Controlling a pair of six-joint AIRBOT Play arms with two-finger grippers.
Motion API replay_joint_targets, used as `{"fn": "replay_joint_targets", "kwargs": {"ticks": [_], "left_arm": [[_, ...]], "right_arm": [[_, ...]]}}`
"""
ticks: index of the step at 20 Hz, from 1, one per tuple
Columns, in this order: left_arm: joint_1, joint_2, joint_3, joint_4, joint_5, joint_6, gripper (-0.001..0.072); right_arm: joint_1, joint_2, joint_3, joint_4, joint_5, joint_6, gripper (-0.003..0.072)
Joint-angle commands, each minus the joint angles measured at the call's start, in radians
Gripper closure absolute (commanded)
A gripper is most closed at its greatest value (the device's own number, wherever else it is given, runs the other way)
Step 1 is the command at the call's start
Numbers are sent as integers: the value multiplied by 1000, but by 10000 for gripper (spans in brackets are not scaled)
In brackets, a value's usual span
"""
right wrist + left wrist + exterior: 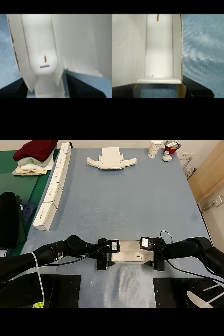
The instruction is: Fold the box.
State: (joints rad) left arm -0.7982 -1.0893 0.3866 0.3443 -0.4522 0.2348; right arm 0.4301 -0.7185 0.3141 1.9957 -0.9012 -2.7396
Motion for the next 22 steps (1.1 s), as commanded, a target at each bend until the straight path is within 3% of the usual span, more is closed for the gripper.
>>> {"fn": "replay_joint_targets", "kwargs": {"ticks": [1, 3, 5, 6, 8, 10, 13, 15, 22], "left_arm": [[0, 0, 1, 0, -2, 0, 293], [0, 0, 0, 0, -2, 0, 293], [0, 0, 0, 1, -2, 0, 293], [0, 0, 1, 1, -2, 0, 293], [0, 0, 0, 0, -2, 0, 293], [0, 0, 1, 1, -2, 0, 293], [0, 0, 1, 1, -2, 0, 294], [0, 0, 1, 0, -2, 0, 293], [0, 0, 1, 0, -2, 0, 293]], "right_arm": [[0, 114, 3, -227, -132, 294, -34], [0, 180, 20, -290, -204, 502, -24], [0, 244, 59, -253, -237, 827, -20], [0, 264, 77, -203, -238, 972, 97], [0, 283, 93, 5, -220, 1200, 684], [6, 271, 81, 247, -158, 1214, 676], [67, 201, 85, 412, 6, 1239, 676], [85, 108, 133, 417, 73, 1240, 676], [81, -316, 326, 273, 83, 1228, 675]]}}
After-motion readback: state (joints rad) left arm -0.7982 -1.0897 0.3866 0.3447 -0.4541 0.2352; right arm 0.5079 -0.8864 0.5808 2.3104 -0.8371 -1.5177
